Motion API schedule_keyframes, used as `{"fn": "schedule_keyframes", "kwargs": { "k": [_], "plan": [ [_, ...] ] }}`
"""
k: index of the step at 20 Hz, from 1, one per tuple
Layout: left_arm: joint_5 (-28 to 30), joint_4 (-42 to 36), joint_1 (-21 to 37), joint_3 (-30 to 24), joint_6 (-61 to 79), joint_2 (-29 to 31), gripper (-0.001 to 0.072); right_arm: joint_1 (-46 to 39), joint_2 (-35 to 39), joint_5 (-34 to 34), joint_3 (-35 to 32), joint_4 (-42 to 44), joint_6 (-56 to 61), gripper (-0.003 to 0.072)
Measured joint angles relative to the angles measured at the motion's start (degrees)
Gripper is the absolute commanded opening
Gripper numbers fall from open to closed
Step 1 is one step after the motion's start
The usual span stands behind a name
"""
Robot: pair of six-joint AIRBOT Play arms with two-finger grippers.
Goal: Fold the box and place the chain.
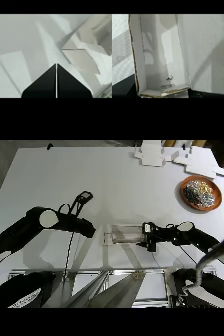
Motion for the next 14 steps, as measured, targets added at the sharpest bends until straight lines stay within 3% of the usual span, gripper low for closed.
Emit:
{"fn": "schedule_keyframes", "kwargs": {
  "k": [5, 14],
  "plan": [
    [3.80, -5.46, 1.33, -4.09, -8.85, -5.60, 0.0004, 0.00, 0.00, 0.00, 0.00, 0.00, 0.00, 0.0403],
    [7.76, -19.71, -4.46, -5.09, -3.08, -10.82, 0.0032, 0.00, 0.00, 0.00, 0.00, 0.00, 0.00, 0.0403]
  ]
}}
